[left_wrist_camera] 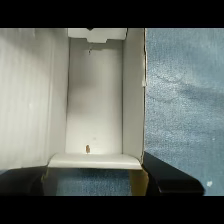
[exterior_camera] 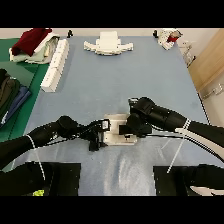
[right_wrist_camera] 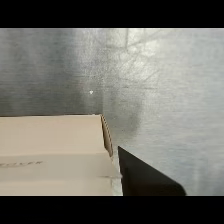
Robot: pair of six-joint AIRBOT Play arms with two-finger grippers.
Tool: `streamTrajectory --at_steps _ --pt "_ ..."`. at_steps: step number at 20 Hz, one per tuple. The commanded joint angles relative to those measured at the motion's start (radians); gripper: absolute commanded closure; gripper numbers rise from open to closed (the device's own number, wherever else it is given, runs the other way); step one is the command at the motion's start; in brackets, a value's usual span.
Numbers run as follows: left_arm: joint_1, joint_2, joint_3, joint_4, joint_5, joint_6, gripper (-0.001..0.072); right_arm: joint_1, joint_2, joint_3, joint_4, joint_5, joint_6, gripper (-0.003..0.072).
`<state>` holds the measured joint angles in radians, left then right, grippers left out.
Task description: Fold the box.
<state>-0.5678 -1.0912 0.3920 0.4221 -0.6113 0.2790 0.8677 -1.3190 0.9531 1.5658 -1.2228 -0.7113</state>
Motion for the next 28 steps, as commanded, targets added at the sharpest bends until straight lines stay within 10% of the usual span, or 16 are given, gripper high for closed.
streamTrajectory --at_steps 1,10,12,18,20,22,28 --pt "0.000 0.000 0.001 0.000 0.000 0.000 0.0204 0.001 -0.025 0.000 0.002 0.023 0.023 0.0288" --pt "0.000 0.000 0.001 0.000 0.000 0.000 0.0204 0.005 -0.051 0.002 -0.008 0.011 0.023 0.0432" --pt "0.000 0.000 0.001 0.000 0.000 0.000 0.0204 0.005 -0.051 0.002 -0.013 0.010 0.023 0.0681" --pt "0.000 0.000 0.001 0.000 0.000 0.000 0.0204 0.006 -0.051 0.002 -0.013 0.009 0.023 0.0683" --pt "0.000 0.000 0.001 0.000 0.000 0.000 0.0205 0.006 -0.051 0.002 -0.008 0.007 0.021 0.0657" --pt "0.000 0.000 0.001 0.000 0.000 0.000 0.0204 0.006 -0.051 0.002 0.011 -0.016 0.010 0.0280" --pt "0.000 0.000 0.001 0.000 0.000 0.000 0.0204 0.004 0.052 0.003 0.023 -0.039 -0.014 0.0277"
